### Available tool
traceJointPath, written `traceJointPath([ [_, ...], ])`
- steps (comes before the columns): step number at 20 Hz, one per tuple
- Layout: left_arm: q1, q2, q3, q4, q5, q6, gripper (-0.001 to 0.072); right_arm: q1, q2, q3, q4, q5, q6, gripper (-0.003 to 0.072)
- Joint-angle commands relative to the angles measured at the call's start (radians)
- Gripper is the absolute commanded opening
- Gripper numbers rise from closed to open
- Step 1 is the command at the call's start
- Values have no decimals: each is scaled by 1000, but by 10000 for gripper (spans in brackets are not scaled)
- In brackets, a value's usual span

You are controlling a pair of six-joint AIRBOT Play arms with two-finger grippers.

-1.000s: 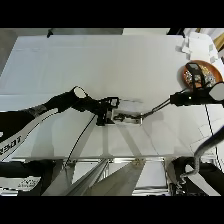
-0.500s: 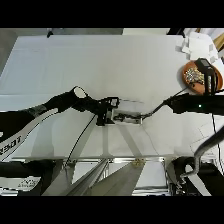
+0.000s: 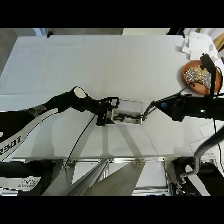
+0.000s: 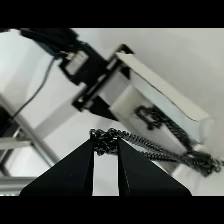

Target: Fold the box and place the chain.

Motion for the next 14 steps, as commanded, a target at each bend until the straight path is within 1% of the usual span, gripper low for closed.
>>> traceJointPath([
  [1, 1, 1, 0, 1, 0, 0, 391, 102, 2, 1, 46, -76, -39, 11],
  [4, 1, 1, 0, 0, 0, 0, 391, 201, -2, 1, 9, -230, -40, 11],
  [6, 1, 1, 0, 0, 0, 0, 391, 246, -19, 1, -19, -298, -39, 11],
  [11, 1, 1, 0, 0, 0, 0, 391, 299, -117, -4, -118, -314, -35, 11],
  [14, 1, 1, 0, 1, 0, 0, 391, 301, -190, -29, -121, -315, -36, 11],
])
